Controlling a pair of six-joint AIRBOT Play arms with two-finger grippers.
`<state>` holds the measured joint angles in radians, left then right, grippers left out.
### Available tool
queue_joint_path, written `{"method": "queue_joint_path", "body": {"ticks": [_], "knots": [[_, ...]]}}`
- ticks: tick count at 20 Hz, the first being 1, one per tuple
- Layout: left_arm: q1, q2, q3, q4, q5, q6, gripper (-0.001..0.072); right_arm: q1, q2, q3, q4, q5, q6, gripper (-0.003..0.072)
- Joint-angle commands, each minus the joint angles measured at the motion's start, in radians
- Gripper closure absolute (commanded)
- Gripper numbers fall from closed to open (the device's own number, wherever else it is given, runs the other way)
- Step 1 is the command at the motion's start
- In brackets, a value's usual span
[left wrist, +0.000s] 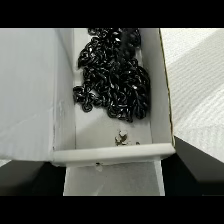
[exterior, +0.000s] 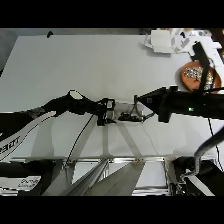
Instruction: Fold the box and place the chain.
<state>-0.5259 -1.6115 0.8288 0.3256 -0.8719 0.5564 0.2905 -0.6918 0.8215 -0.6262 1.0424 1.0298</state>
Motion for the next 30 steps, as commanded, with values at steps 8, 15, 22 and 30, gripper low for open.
{"method": "queue_joint_path", "body": {"ticks": [8,15,22,30], "knots": [[0.0,0.0,0.0,0.0,0.0,0.0,0.0459,0.1,-0.348,-0.01,-0.182,-0.033,0.013,0.0665],[0.0,0.0,0.0,0.0,0.0,0.0,0.0459,0.157,-0.426,-0.013,-0.19,-0.062,0.014,0.0621],[0.0,0.0,0.0,0.0,0.0,0.0,0.0459,0.138,-0.42,0.023,-0.193,0.042,0.058,0.0507],[0.0,0.001,0.0,0.0,0.0,0.0,0.0459,-0.18,-0.233,0.031,-0.535,0.061,0.046,0.0666]]}}
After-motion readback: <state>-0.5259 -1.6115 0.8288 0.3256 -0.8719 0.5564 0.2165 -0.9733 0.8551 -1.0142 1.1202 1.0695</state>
